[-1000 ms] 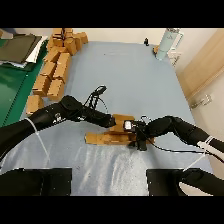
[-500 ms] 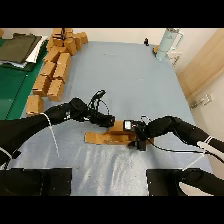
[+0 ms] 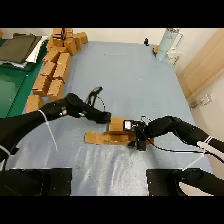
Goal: Fold the box.
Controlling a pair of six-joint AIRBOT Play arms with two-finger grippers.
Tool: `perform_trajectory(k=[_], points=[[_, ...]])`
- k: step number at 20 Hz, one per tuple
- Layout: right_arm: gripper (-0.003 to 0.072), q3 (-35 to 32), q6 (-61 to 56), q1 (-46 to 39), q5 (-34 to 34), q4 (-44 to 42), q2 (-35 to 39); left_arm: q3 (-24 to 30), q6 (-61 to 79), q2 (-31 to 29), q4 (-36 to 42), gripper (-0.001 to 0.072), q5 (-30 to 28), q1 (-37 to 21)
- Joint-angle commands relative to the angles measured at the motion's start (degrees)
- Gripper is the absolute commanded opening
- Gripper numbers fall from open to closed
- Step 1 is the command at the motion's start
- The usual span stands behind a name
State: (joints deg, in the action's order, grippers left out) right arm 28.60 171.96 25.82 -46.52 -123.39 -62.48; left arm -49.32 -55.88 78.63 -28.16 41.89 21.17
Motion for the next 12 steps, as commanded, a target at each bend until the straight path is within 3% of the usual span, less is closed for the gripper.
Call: perform_trajectory(k=[1,5,8,12], points=[[0.0515,0.07,-0.02,0.00,-0.02,-0.02,0.04,-0.83,8.31,-5.70,-0.17,0.0010,7.34,-7.80],[0.0515,0.07,-0.04,0.00,-0.02,0.00,0.04,2.93,24.04,-14.80,-0.07,0.0010,10.38,-12.00],[0.0515,0.07,-0.02,0.00,-0.04,-0.02,0.04,7.23,33.51,-19.19,0.11,0.0010,10.78,-7.74],[0.0515,0.07,-0.02,0.00,-0.04,0.02,0.04,11.21,44.63,-22.84,0.07,0.0010,4.28,1.42]])
